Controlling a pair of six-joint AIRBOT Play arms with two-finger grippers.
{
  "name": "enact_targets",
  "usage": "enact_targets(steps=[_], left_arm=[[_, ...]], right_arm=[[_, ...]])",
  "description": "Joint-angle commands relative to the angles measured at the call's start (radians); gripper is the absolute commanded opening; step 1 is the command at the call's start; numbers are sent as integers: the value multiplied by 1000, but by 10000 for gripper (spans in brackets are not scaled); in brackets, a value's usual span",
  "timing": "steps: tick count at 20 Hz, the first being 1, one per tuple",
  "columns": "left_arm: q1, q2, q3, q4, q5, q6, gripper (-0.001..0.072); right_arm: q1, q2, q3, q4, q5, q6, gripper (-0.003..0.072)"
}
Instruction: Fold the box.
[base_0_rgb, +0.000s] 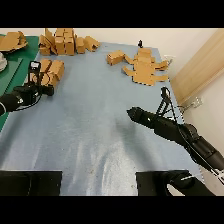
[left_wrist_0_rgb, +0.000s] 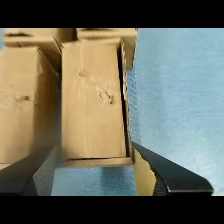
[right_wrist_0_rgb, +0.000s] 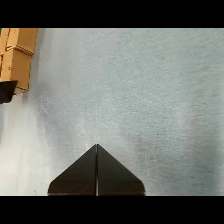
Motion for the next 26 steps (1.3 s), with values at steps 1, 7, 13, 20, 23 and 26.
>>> enact_targets(steps=[1, 7, 13, 20, 23, 26], left_arm=[[0, 151, -50, -1, 6, 2, 695], [-18, 574, -292, -98, -241, 1, 284], [-157, 572, -223, 836, -893, -1053, 220], [-395, 457, 30, 918, -1014, -1179, 11], [-486, 334, 136, 917, -1017, -1280, 11], [-522, 190, 202, 884, -1027, -1307, 11]], right_arm=[[2, 1, 1, 1, -7, -2, 3], [2, -32, 48, 2, -147, -74, 3], [56, -285, 305, 16, -376, -220, 2], [122, -660, 631, 0, -544, -311, 3], [143, -703, 650, -32, -575, -311, 2], [151, -703, 650, -64, -580, -308, 2]])
